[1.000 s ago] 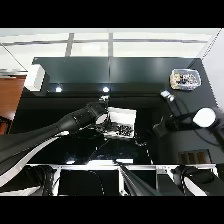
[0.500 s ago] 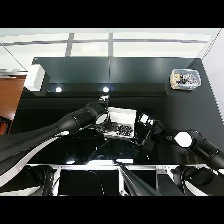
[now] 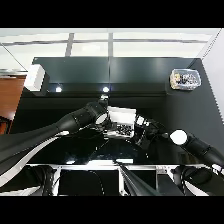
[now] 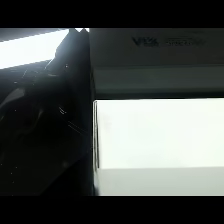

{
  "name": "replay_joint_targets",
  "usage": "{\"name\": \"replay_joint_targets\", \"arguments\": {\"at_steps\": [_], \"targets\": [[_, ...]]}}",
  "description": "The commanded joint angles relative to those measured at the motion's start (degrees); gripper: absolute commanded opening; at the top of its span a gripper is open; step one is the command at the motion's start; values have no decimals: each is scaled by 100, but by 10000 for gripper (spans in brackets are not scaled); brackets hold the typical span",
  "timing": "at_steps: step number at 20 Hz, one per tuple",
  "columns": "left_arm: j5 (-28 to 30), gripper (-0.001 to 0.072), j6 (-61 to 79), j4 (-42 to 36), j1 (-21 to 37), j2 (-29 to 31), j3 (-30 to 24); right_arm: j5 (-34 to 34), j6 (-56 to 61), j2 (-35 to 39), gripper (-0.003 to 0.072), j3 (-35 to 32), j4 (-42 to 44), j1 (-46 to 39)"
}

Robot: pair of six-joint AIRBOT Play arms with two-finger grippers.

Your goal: Fold the box and place the chain.

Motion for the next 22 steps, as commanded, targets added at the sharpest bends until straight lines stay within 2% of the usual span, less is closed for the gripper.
{"name": "replay_joint_targets", "arguments": {"at_steps": [1,7,8,10,11,12,13,17,19,22], "targets": [[-2,28,7,2,2,-2,4,157,-227,-138,720,-4,-170,7],[0,28,7,2,2,-2,4,195,-247,-142,720,-4,-424,7],[0,29,7,2,2,-2,4,131,-247,-142,693,-4,-426,7],[0,28,7,2,2,-2,4,28,-245,-142,455,-4,-426,7],[0,28,7,2,2,-2,4,15,-240,-142,408,-4,-426,7],[0,28,7,2,2,-2,4,50,-236,-140,240,-4,-424,7],[0,29,7,2,2,-2,4,111,-188,-140,15,-4,-424,7],[-2,28,7,2,2,-2,4,177,317,-129,7,-2,-424,7],[-2,28,7,4,2,-2,4,260,935,-103,6,52,-415,4],[-2,28,7,4,2,-2,4,1019,1891,-48,7,422,-487,-48]]}}
